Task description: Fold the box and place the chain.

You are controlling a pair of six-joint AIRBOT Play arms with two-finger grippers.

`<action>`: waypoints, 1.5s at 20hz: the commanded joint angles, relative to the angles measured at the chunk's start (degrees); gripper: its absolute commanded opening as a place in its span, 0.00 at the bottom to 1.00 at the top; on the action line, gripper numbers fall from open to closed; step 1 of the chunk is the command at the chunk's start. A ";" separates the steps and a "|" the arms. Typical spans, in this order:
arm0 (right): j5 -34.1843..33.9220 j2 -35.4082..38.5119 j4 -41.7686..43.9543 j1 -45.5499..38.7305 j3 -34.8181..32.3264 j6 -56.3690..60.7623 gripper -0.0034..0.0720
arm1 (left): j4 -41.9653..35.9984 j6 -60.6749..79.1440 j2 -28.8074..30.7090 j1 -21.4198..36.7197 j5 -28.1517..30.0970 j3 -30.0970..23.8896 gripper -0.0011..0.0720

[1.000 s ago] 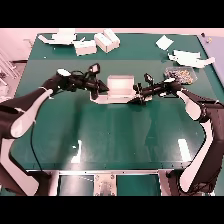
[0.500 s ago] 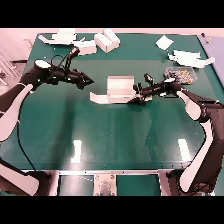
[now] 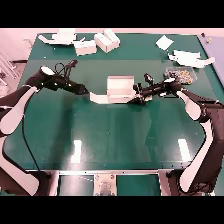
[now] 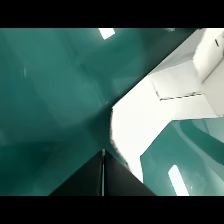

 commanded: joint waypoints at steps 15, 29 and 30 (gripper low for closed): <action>0.00 0.00 0.00 0.00 0.00 0.02 0.82 | -10.32 -4.70 -4.33 -6.91 0.31 -2.23 0.04; 0.00 0.00 0.02 0.00 0.00 0.02 0.82 | -11.37 -7.28 -4.28 -8.02 0.17 4.55 0.28; 0.00 0.00 0.00 0.00 0.00 0.02 0.82 | -10.93 -7.28 -4.28 -8.20 0.28 4.55 0.28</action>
